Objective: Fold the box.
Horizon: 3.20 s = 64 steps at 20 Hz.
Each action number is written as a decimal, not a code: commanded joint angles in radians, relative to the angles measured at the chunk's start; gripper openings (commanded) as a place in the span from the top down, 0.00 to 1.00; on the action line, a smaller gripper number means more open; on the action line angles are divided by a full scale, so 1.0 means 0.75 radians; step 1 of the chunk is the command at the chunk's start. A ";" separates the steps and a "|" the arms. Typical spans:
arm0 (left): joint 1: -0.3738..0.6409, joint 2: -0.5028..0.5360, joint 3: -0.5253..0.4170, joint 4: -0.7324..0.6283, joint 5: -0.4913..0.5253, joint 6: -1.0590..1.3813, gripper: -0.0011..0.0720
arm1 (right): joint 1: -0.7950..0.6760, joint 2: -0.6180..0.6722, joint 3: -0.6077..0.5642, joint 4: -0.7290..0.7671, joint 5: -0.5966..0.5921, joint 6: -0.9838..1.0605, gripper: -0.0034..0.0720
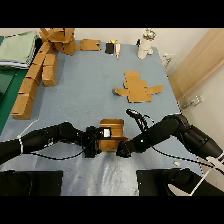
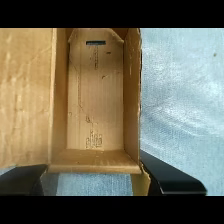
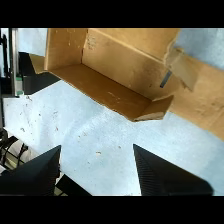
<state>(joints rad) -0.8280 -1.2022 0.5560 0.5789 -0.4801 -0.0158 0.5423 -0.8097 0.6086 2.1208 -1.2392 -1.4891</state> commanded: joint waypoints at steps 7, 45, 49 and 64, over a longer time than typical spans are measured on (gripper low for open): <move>0.000 0.001 0.001 -0.003 0.005 -0.004 0.17 | 0.001 0.001 0.001 -0.002 0.072 0.001 0.01; -0.002 0.001 0.001 -0.005 -0.003 -0.004 0.17 | -0.066 -0.608 0.230 -0.124 0.490 -0.090 0.95; -0.002 0.001 0.001 -0.005 -0.003 -0.004 0.17 | -0.066 -0.603 0.212 -0.126 0.502 -0.106 0.95; -0.002 0.001 0.001 -0.004 -0.002 -0.004 0.17 | -0.007 0.145 -0.023 -0.266 -0.123 -0.594 0.95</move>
<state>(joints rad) -0.8299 -1.2022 0.5560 0.5755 -0.4812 -0.0189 0.5106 -0.8188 0.7132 1.8271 -1.2224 -1.7168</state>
